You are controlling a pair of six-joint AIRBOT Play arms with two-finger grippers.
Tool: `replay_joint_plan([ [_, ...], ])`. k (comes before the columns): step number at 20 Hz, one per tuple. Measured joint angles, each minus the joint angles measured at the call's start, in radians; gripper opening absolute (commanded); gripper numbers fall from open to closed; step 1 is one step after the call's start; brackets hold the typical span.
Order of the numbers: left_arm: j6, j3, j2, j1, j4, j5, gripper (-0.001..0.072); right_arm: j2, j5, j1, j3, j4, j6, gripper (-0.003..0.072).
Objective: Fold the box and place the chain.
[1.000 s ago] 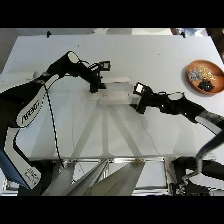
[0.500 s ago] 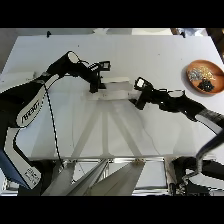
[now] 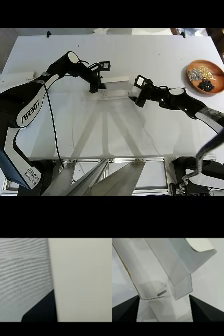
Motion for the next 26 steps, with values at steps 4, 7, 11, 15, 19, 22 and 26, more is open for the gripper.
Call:
replay_joint_plan([
  [4,0.0,0.0,0.0,0.0,0.0,0.0,0.0012,-0.047,0.066,-0.023,0.051,-0.002,0.0,0.0675],
  [7,0.0,0.0,0.0,0.0,0.0,0.0,0.0012,-0.076,0.098,-0.032,0.103,-0.016,0.011,0.0675],
  [11,0.0,0.0,0.0,0.0,0.0,0.0,0.0012,-0.113,0.131,-0.036,0.163,-0.048,0.017,0.0675],
  [15,0.0,0.0,0.0,0.0,0.0,0.0,0.0012,-0.188,0.229,-0.038,0.243,-0.115,0.051,0.0675],
  [19,0.001,0.0,0.0,0.0,0.0,-0.001,0.0012,-0.269,0.359,-0.059,0.346,-0.214,0.132,0.0675],
  [22,0.001,0.0,0.0,0.0,0.0,-0.001,0.0012,-0.304,0.441,-0.079,0.39,-0.288,0.185,0.0675],
  [26,0.002,0.0,0.0,0.0,0.0,-0.003,0.0012,-0.333,0.523,-0.096,0.409,-0.352,0.222,0.0675],
])
